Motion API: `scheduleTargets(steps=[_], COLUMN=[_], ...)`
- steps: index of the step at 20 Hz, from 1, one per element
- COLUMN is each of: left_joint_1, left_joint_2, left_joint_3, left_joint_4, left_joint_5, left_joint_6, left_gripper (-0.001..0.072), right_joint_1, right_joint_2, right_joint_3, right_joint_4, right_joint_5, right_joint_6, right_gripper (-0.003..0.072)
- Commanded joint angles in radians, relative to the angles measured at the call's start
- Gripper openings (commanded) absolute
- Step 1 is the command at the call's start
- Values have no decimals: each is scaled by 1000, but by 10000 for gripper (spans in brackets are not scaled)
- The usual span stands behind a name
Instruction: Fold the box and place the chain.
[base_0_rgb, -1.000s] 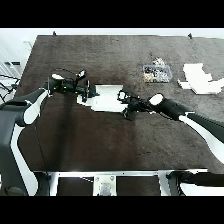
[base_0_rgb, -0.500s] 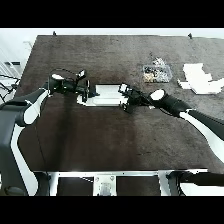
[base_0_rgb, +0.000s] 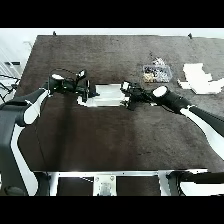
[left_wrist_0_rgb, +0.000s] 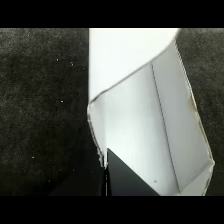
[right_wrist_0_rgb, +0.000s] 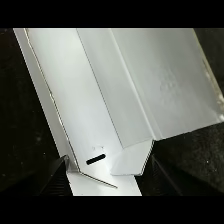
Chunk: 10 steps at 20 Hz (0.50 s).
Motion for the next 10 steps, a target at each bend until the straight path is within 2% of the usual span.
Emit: scheduleTargets(steps=[1, 3, 10], left_joint_1=[0, 0, 0], left_joint_2=[0, 0, 0], left_joint_3=[0, 0, 0], left_joint_4=[0, 0, 0], left_joint_5=[0, 0, 0], left_joint_6=[0, 0, 0], left_gripper=[20, 20, 19], right_joint_1=[-29, -51, -100], right_joint_2=[-46, -63, -135], right_joint_3=[63, 95, 183], right_joint_4=[1, 1, 1], right_joint_5=[101, 142, 274], right_joint_6=[-24, -24, -39], right_gripper=[621, 644, 644])
